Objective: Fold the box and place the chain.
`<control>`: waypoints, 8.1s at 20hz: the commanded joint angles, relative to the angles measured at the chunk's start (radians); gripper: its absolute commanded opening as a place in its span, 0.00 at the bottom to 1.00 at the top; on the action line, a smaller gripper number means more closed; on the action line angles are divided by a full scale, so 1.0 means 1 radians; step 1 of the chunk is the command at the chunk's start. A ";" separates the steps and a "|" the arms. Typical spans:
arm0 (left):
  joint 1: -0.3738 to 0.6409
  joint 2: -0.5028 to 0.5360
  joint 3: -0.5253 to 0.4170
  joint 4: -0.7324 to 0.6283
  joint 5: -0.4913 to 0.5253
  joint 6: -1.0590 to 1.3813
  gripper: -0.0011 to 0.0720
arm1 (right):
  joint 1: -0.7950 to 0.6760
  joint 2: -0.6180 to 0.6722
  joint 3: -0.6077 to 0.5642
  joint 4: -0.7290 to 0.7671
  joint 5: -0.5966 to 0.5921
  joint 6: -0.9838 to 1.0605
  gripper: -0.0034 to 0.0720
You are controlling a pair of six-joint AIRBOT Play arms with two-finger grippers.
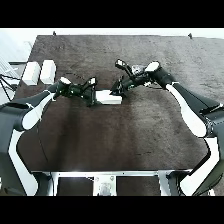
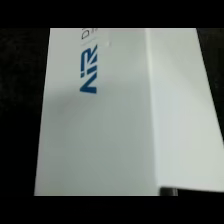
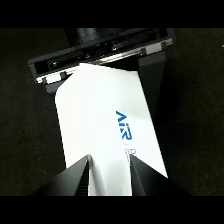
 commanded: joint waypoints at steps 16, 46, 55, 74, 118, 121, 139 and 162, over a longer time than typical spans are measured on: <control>-0.001 0.001 0.000 0.001 -0.003 0.002 0.74 | 0.042 -0.001 0.048 -0.119 -0.066 -0.004 0.44; -0.001 0.001 0.000 0.001 -0.003 0.002 0.74 | 0.075 -0.001 -0.040 -0.158 -0.069 0.060 0.49; -0.001 0.001 0.000 0.001 -0.003 0.002 0.74 | 0.071 0.003 -0.039 -0.132 -0.027 0.058 0.73; -0.001 0.001 0.000 0.001 -0.003 0.002 0.74 | 0.035 0.002 -0.085 -0.075 -0.023 0.060 0.06; 0.116 0.123 0.000 -0.078 0.108 -0.323 0.04 | -0.006 1.170 -1.196 0.053 -0.948 0.260 0.06; 0.240 0.239 -0.047 -0.081 0.133 -0.451 0.03 | -0.006 1.170 -1.196 0.055 -0.948 0.260 0.06; 0.772 0.768 -0.752 -0.022 0.546 -0.535 0.04 | -0.006 1.134 -1.206 0.082 -1.005 0.262 0.06; 0.772 0.709 -0.855 -0.078 0.694 -0.344 0.63 | -0.009 1.090 -1.207 0.081 -1.012 0.262 0.06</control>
